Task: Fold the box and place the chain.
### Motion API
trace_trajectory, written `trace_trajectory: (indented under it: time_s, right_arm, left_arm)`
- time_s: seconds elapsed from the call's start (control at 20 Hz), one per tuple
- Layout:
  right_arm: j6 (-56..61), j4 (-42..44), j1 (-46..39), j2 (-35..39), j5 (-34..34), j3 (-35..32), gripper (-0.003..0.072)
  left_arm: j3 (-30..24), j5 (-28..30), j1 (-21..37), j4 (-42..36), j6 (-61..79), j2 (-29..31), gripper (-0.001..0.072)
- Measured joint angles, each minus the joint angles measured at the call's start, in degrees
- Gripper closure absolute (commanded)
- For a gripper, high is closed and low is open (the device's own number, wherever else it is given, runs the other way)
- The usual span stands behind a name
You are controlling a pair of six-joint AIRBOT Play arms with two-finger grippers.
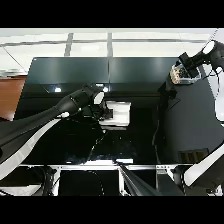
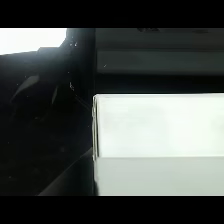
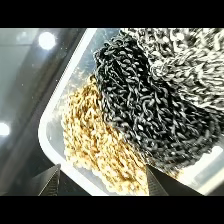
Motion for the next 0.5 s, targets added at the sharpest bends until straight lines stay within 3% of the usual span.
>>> trace_trajectory:
  time_s: [0.45, 0.5]
  right_arm:
    - [3.0, 1.6, -0.5, -2.8, -0.7, 1.2, 0.0151]
    - [3.0, 1.6, -0.5, -3.1, -0.6, 1.2, 0.0188]
  left_arm:
    - [0.0, -0.3, 0.0, 0.0, 0.0, 0.0, 0.0682]
    - [0.0, -0.3, 0.0, 0.0, 0.0, 0.0, 0.0682]
